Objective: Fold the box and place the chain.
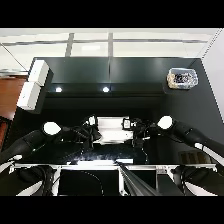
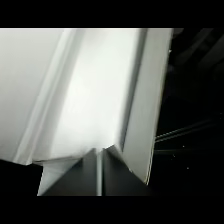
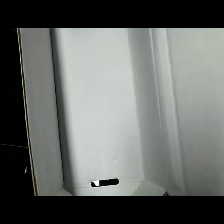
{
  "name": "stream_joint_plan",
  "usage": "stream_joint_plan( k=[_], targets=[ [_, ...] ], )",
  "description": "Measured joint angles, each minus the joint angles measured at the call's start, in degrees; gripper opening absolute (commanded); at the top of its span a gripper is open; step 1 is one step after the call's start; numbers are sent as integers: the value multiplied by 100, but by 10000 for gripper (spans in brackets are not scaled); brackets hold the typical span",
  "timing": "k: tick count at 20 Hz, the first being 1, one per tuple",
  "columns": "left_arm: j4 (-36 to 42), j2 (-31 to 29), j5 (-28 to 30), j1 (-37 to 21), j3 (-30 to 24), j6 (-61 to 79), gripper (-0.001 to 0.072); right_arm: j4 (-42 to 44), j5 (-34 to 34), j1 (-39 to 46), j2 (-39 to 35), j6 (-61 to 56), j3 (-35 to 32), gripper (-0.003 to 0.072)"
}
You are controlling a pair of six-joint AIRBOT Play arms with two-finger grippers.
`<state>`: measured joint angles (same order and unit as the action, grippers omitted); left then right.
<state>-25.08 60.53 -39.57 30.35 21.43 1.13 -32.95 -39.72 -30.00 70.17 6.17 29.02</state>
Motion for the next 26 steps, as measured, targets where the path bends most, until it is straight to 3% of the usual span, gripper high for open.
stream_joint_plan(
  k=[5,11,13,14,15,16,21,26],
  targets=[
    [-833,-466,-181,-566,199,-1370,32,-2,22,0,0,4,0,365],
    [-2039,-1128,-1471,-2527,372,-4444,33,-7,26,0,0,4,0,365],
    [-2256,-1198,-1757,-3233,339,-5521,196,-7,28,0,0,4,0,365],
    [-2326,-1220,-1827,-3534,304,-5928,189,-9,28,2,0,4,0,365],
    [-2380,-1231,-1880,-3773,262,-6188,78,-9,28,0,0,4,0,365],
    [-2430,-1224,-1980,-3960,212,-6465,30,-9,31,0,0,4,0,365],
    [-2441,-649,-2468,-4299,57,-7130,28,-11,33,0,0,7,0,365],
    [-1812,315,-2559,-4009,24,-6891,28,-11,33,0,0,7,0,366]
  ],
)
